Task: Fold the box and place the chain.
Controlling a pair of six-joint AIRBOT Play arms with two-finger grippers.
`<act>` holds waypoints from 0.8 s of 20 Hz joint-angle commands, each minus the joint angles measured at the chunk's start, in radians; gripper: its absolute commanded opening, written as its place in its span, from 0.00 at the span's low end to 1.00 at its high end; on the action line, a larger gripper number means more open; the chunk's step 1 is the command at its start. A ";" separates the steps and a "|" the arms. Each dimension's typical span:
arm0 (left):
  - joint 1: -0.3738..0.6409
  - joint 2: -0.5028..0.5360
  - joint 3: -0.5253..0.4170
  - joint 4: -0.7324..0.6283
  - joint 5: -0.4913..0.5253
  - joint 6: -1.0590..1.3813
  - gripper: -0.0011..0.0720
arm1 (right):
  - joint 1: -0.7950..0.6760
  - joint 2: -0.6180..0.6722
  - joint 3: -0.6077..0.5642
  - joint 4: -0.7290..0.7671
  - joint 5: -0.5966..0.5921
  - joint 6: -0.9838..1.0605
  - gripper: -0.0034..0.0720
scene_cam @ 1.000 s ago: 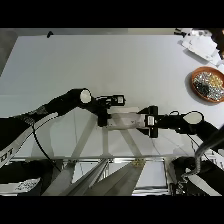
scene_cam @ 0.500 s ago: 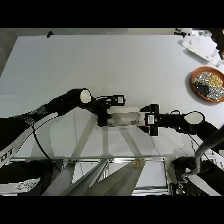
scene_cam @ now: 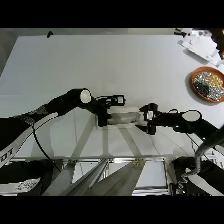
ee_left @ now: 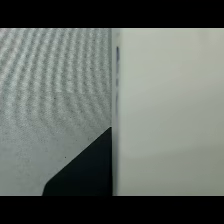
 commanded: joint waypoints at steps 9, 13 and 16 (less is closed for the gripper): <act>0.000 0.000 0.000 0.000 0.000 0.000 0.03 | -0.001 -0.100 0.024 0.024 0.017 -0.031 0.98; 0.000 0.000 0.000 0.000 0.000 0.000 0.03 | -0.001 -0.145 0.056 0.022 0.050 -0.031 0.98; 0.000 0.000 0.000 0.000 0.000 0.000 0.03 | -0.001 -0.192 0.076 0.019 0.067 -0.031 0.98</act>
